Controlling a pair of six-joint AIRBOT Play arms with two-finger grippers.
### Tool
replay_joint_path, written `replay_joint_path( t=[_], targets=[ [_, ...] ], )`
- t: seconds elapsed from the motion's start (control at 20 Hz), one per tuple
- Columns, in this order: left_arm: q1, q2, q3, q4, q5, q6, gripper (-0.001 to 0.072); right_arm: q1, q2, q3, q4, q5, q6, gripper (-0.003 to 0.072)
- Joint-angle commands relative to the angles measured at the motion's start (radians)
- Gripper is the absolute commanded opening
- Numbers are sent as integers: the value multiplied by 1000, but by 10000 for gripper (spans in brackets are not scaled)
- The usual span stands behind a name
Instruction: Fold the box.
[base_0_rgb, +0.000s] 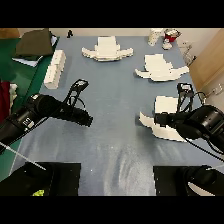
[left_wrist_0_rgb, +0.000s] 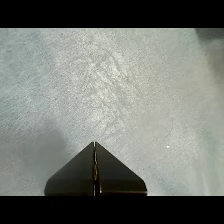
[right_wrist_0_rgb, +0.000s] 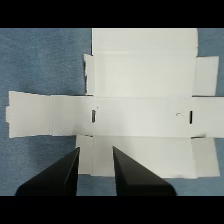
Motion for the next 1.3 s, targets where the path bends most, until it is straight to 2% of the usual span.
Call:
replay_joint_path(
  t=[0.0,0.65,1.05,1.25],
  targets=[
    [0,-1,1,0,0,0,13,0,0,1,0,0,0,323],
    [0,0,1,0,0,0,13,0,0,1,0,0,0,323],
    [0,0,1,-4,0,0,13,0,0,1,18,101,0,323],
    [-1,-1,1,-3,8,0,13,0,0,1,0,100,-1,323]
  ],
)
